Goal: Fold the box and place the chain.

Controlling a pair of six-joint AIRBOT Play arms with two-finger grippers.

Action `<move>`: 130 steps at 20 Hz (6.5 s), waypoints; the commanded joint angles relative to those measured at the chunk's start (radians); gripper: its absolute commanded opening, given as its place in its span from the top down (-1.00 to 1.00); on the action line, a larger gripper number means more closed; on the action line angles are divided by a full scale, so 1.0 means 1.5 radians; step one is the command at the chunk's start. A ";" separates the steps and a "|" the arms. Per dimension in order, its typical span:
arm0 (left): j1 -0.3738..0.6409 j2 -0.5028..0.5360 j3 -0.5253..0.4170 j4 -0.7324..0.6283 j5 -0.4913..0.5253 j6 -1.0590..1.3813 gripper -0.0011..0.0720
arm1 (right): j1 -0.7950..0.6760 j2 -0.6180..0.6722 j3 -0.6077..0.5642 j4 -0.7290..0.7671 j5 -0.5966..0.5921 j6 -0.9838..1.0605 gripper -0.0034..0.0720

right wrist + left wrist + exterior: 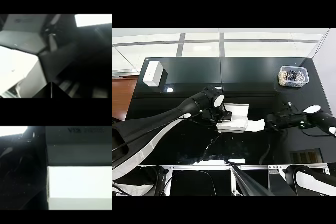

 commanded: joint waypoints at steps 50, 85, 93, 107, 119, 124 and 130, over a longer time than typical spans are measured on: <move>0.000 0.000 0.000 0.000 0.000 0.000 0.90 | 0.488 -0.040 0.335 -0.563 0.043 0.708 0.13; 0.000 0.000 0.000 0.000 0.000 0.000 0.90 | 0.523 -0.099 0.335 -0.564 0.034 0.819 0.87; 0.000 0.000 0.000 0.001 0.000 0.001 0.90 | 0.524 -0.058 0.347 -0.580 0.080 0.721 0.12; 0.000 0.000 0.000 0.001 -0.002 0.000 0.91 | 0.221 0.118 0.293 -0.981 -0.256 0.749 -0.98; 0.000 0.000 0.000 0.001 -0.002 0.001 0.91 | -0.022 -0.411 0.866 -0.649 0.013 0.615 -0.51; 0.000 0.000 0.000 0.001 0.000 0.001 0.90 | -0.025 -0.503 0.953 -0.632 -0.002 0.615 -0.51; 0.000 0.000 0.000 0.001 0.000 0.000 0.91 | -0.025 -0.505 1.004 -0.623 0.061 0.556 0.87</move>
